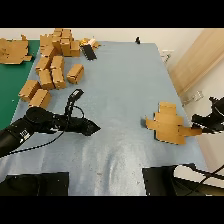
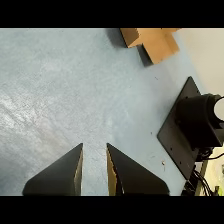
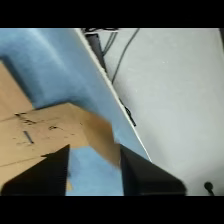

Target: Fold the box.

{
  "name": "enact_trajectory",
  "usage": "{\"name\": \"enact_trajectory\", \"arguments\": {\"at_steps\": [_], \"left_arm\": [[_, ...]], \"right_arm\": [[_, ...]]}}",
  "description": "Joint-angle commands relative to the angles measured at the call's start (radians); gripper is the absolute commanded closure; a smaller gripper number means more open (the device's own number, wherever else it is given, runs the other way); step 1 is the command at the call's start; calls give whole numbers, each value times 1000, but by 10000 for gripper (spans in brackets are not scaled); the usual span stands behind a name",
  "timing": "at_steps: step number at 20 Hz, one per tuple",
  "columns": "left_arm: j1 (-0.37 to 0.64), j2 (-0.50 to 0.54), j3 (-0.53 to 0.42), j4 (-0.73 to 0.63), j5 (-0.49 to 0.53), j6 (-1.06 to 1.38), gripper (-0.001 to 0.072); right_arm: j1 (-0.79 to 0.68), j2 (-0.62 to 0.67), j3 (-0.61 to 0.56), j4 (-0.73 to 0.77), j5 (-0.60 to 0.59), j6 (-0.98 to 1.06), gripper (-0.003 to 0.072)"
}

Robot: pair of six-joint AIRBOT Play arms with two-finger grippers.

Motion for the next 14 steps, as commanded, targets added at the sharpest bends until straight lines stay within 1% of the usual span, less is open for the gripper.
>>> {"name": "enact_trajectory", "arguments": {"at_steps": [1,3,4,6,8,10,12,14], "left_arm": [[1,-1,0,0,-22,0,459],[1,-1,1,0,-27,0,459],[1,-1,1,0,-27,0,459],[1,-1,1,0,-27,0,460],[1,-1,1,0,-27,-1,459],[1,-1,1,-5,-27,-8,460],[1,-1,1,-8,-27,-27,460],[1,-1,1,-8,-27,-27,460]], "right_arm": [[-5,-27,23,134,-37,-162,417],[-2,-20,27,204,-83,-212,619],[-2,-11,27,262,-111,-244,686],[-2,10,26,414,-162,-286,686],[9,30,24,606,-219,-296,686],[61,47,20,723,-260,-291,686],[154,91,-32,810,-234,-294,687],[274,168,-150,850,-126,-292,687]]}}
